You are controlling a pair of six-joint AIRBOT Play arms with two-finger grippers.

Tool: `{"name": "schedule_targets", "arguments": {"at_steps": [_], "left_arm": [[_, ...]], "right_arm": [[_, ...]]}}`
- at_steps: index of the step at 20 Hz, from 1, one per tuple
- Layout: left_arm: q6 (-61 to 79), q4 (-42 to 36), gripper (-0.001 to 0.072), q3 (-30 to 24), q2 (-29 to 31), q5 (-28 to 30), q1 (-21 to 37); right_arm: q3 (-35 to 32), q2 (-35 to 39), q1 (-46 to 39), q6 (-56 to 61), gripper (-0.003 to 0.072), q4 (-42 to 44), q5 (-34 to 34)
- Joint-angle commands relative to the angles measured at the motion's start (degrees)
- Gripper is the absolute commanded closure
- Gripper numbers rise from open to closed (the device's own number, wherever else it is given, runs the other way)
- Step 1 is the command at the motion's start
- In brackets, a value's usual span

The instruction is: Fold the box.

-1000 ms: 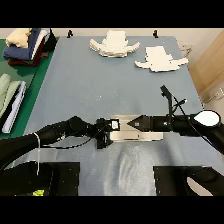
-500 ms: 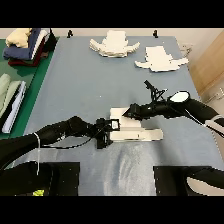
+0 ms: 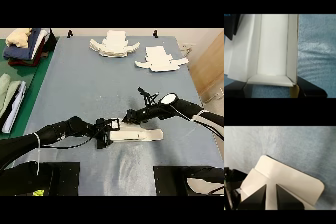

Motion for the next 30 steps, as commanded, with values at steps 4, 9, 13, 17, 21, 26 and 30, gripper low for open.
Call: {"name": "schedule_targets", "arguments": {"at_steps": [4, 9, 13, 17, 21, 26, 30], "left_arm": [[0.13, 0.09, 0.0356, -0.02, -0.04, 0.02, 0.0], [0.13, 0.09, 0.0357, -0.02, -0.04, 0.02, 0.0], [0.13, 0.09, 0.0357, -0.02, -0.04, 0.02, 0.0], [0.13, 0.09, 0.0357, -0.02, -0.04, 0.02, 0.0], [0.13, 0.09, 0.0357, -0.02, -0.04, 0.02, 0.0], [0.13, 0.09, 0.0357, -0.02, -0.04, 0.02, 0.0], [0.13, 0.09, 0.0356, -0.02, -0.04, 0.02, 0.0]], "right_arm": [[0.24, -0.17, 0.26, -0.07, 0.0495, 0.09, 0.79], [3.06, 9.7, 0.09, -3.3, 0.0535, 0.02, 2.47], [3.04, 21.84, 0.17, -3.19, 0.0535, -10.6, 9.2], [1.81, 31.5, 1.29, -6.95, 0.0507, -18.62, 24.94], [-6.03, 38.73, 4.61, -7.65, 0.0075, -30.62, 25.68], [-13.22, 37.53, 4.59, -19.19, 0.0041, -42.47, 12.79], [-13.62, 34.6, 4.59, -29.2, 0.0003, -41.75, 4.31]]}}
